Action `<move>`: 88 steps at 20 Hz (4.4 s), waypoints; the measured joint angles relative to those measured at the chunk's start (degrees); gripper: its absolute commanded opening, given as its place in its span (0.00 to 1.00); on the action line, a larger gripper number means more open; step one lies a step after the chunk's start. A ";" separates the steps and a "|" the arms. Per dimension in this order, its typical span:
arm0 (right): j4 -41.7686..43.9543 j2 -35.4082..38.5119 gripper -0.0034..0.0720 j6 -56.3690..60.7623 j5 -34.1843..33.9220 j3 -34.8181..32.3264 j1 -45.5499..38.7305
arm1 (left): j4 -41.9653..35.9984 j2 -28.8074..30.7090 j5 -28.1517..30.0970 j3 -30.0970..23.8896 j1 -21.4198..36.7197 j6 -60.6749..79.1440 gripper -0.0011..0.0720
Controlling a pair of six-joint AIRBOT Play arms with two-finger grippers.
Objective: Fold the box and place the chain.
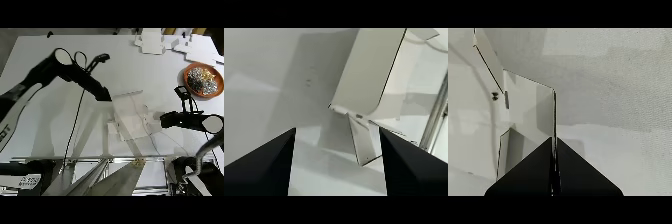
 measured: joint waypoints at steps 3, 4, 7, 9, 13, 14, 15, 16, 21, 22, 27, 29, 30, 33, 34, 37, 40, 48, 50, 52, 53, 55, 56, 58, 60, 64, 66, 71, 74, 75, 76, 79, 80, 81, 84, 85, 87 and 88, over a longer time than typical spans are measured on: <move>0.00 0.00 0.07 0.00 0.00 0.00 0.00 | -3.08 -4.42 -2.49 -0.04 -0.52 3.43 0.81; 0.00 0.00 0.07 0.00 0.00 0.00 0.00 | -3.63 -5.68 -3.10 -0.04 -0.76 4.09 0.81; 0.00 0.00 0.07 0.00 0.00 0.00 0.00 | -5.46 -8.31 -3.54 -0.04 -1.88 5.51 0.81; 0.00 0.00 0.07 0.00 0.00 0.00 0.00 | -6.45 -9.33 -2.38 -0.04 -3.10 6.43 0.81; 0.00 0.00 0.07 0.00 0.00 0.00 0.00 | -7.41 -10.16 -0.09 -0.04 -6.05 7.96 0.78; -0.02 0.00 0.07 0.00 0.00 0.00 0.00 | -7.45 -10.23 0.28 -0.04 -6.82 8.26 0.69; -0.07 0.00 0.07 0.00 0.02 0.00 0.00 | -7.43 -10.32 0.55 -0.04 -7.43 8.41 0.55; -0.07 0.00 0.07 -0.02 0.02 -0.02 0.00 | -7.15 -10.34 0.87 -0.04 -7.96 8.59 0.44; -0.04 0.00 0.07 0.00 0.02 0.00 0.00 | -5.55 -10.40 1.64 -0.04 -8.59 8.96 0.02; -0.02 0.00 0.07 0.00 0.02 0.00 0.00 | -5.53 -10.40 1.73 -0.04 -8.48 9.16 0.02; 0.13 0.00 0.47 0.00 0.70 1.40 0.00 | -4.79 -9.27 2.62 -0.04 -8.52 12.63 0.02; 0.11 0.00 0.63 -0.04 2.05 3.80 0.00 | -2.84 -7.85 2.69 -0.04 -9.09 14.16 0.01; 0.04 0.00 0.63 -0.04 2.91 5.29 0.00 | -1.46 -6.91 2.60 -0.04 -9.49 14.60 0.01; -0.81 0.11 0.63 -0.26 6.54 10.56 0.00 | 3.65 -3.17 2.27 -0.04 -11.32 14.99 0.01; -1.42 0.33 0.63 -0.31 8.20 12.17 0.00 | 5.42 -1.73 2.14 -0.15 -12.15 14.78 0.01; -1.86 2.69 0.63 -0.20 12.11 15.43 0.00 | 8.46 3.28 3.91 -2.25 -14.99 14.69 0.01; -1.70 7.43 0.63 -0.02 14.25 16.72 0.00 | 9.33 8.13 11.13 -7.37 -17.79 18.32 0.01; -2.54 15.08 0.63 0.09 15.91 17.40 0.00 | 8.57 8.74 25.38 -15.63 -19.58 25.73 0.02; -2.75 15.41 0.63 0.00 16.02 17.40 0.00 | 9.35 8.48 26.60 -16.02 -19.65 26.01 0.02; -2.89 15.52 0.63 -0.04 16.04 17.40 0.00 | 9.73 8.33 27.23 -16.22 -19.71 26.18 0.02; -2.93 15.54 0.63 -0.11 16.00 17.40 0.00 | 9.97 8.24 27.43 -16.31 -19.71 26.29 0.02; -2.99 15.41 0.63 -0.24 15.76 17.38 0.00 | 10.14 7.89 27.52 -16.37 -19.71 26.29 0.02; -3.04 15.30 0.63 -0.31 15.45 17.27 0.00 | 10.19 7.54 27.45 -16.39 -19.71 26.27 0.02; -3.10 14.91 0.63 -0.44 15.06 17.11 0.00 | 10.27 6.71 27.21 -16.41 -19.71 26.32 0.02; -3.13 14.58 0.63 -0.46 14.80 17.00 0.00 | 10.36 5.90 26.95 -16.41 -19.71 26.56 0.02; -3.15 14.32 0.63 -0.50 14.53 16.96 0.00 | 10.78 4.85 26.75 -16.39 -19.71 27.58 0.02; -3.15 14.23 0.63 -0.52 14.49 16.96 0.00 | 10.80 4.61 26.69 -16.39 -19.71 27.85 0.02; -3.15 14.23 0.63 -0.52 14.40 16.96 0.00 | 11.17 4.35 26.56 -16.39 -19.71 28.09 0.02; -3.17 14.23 0.63 -0.55 14.40 16.96 0.00 | 11.30 4.31 26.47 -16.35 -19.71 28.52 0.02; -3.15 14.23 0.63 -0.55 14.38 16.96 0.00 | 11.50 4.28 26.27 -16.13 -19.67 29.00 0.02; -3.15 14.23 0.63 -0.52 14.38 16.94 0.00 | 11.87 4.24 25.90 -15.65 -19.61 29.40 0.02; -3.15 14.23 0.63 -0.52 14.38 16.96 0.00 | 14.64 4.22 23.69 -13.49 -19.28 30.23 0.02; -3.15 14.23 0.63 -0.52 14.38 16.96 0.00 | 15.19 4.20 22.95 -12.98 -19.21 30.40 0.02; -3.15 14.23 0.63 -0.52 14.38 16.96 0.00 | 15.56 4.09 22.62 -12.61 -19.17 30.47 0.02; -3.15 14.23 0.63 -0.52 14.38 16.94 0.00 | 15.30 3.28 22.12 -11.98 -19.06 30.64 0.02; -3.17 14.23 0.63 -0.52 14.40 16.94 0.00 | 14.97 3.04 22.14 -11.87 -19.06 30.67 0.02; -3.17 14.23 0.63 -0.52 14.43 16.94 0.00 | 14.45 2.71 22.34 -11.76 -19.06 30.80 0.02; -3.21 14.23 0.63 -0.52 14.45 16.94 0.00 | 14.36 2.62 22.49 -11.72 -19.06 30.80 0.02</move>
